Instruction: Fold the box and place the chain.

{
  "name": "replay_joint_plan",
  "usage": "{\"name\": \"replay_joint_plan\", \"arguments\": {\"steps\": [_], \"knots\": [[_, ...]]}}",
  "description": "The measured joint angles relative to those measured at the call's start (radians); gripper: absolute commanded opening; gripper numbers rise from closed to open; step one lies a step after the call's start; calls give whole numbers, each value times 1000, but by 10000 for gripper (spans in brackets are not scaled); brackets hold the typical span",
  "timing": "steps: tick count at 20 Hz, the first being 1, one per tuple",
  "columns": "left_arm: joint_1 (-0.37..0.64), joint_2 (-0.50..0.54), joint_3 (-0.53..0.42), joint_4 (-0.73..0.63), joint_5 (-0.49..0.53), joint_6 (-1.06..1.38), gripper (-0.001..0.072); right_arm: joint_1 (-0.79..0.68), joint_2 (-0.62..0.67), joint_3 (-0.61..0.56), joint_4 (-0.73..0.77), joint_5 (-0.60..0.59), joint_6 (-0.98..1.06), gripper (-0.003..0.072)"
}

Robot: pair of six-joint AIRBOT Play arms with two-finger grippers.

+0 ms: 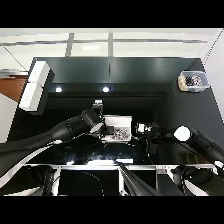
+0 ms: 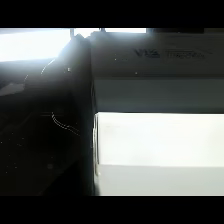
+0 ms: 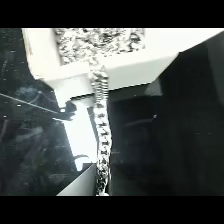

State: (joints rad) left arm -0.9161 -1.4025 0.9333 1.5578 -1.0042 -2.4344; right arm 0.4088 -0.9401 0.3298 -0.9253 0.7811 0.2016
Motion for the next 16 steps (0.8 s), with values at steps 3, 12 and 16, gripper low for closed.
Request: {"name": "replay_joint_plan", "arguments": {"steps": [3,12,16], "knots": [[0,0,0,0,0,0,34,0,25,42,-10,35,45,60],[0,0,0,0,0,0,34,0,90,321,122,212,290,45],[0,0,0,0,0,0,34,14,84,353,265,220,325,45]]}}
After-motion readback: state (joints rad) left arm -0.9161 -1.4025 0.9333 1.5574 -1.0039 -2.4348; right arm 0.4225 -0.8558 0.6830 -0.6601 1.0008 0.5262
